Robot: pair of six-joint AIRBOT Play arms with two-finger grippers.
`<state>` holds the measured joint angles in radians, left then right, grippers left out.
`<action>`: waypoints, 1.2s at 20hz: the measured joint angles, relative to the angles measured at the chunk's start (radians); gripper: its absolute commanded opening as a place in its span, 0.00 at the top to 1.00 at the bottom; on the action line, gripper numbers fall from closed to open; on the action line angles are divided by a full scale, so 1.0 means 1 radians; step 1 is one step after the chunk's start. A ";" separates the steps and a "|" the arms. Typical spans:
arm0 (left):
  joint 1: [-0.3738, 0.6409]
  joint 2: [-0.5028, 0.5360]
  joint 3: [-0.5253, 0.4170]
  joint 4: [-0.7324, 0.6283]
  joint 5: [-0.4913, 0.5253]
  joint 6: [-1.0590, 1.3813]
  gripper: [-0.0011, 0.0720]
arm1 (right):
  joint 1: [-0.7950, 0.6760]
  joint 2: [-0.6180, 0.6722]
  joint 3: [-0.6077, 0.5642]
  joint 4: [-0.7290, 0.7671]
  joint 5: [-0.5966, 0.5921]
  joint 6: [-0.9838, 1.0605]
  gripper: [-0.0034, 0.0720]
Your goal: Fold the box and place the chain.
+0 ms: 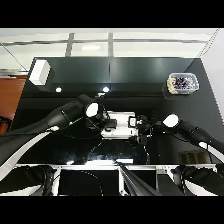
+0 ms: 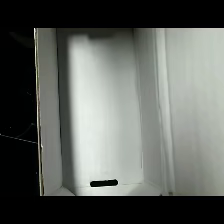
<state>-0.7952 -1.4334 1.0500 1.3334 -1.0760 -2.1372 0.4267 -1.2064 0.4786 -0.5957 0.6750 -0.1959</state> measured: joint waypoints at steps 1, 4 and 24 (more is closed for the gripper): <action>-0.008 -0.010 0.012 0.014 -0.021 -0.013 0.43 | 0.000 0.000 0.000 0.000 0.000 0.000 0.63; -0.027 -0.044 0.048 0.060 -0.070 -0.051 0.45 | 0.000 0.000 0.000 0.000 0.000 0.000 0.63; -0.061 -0.077 0.072 0.084 -0.066 -0.137 0.54 | 0.000 0.000 0.000 0.000 0.000 0.000 0.63</action>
<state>-0.8562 -1.5101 1.1225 1.4174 -1.1416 -2.2745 0.4267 -1.2064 0.4786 -0.5957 0.6750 -0.1959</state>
